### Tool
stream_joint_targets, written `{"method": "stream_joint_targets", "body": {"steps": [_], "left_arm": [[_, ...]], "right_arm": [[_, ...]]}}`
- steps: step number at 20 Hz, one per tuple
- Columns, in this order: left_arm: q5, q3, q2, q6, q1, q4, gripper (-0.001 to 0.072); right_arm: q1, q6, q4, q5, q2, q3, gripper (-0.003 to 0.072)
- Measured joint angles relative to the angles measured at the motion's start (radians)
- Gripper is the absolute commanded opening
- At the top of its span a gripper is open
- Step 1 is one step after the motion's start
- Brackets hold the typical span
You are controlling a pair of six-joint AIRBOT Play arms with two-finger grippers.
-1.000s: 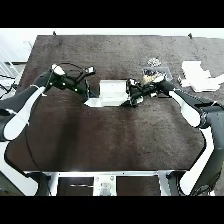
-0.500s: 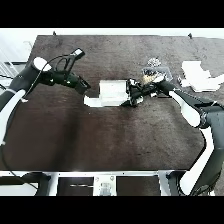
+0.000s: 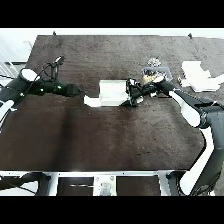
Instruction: Fold the box and place the chain.
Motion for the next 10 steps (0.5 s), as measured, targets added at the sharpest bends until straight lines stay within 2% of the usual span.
{"method": "stream_joint_targets", "body": {"steps": [5,10], "left_arm": [[-0.011,-0.013,-0.021,-0.063,0.039,-0.019,0.0013],[-0.023,-0.017,-0.100,-0.087,0.087,-0.098,0.0013]], "right_arm": [[0.000,0.000,0.000,-0.004,0.000,0.000,0.0578],[0.000,0.000,0.000,-0.005,0.000,0.000,0.0578]]}}
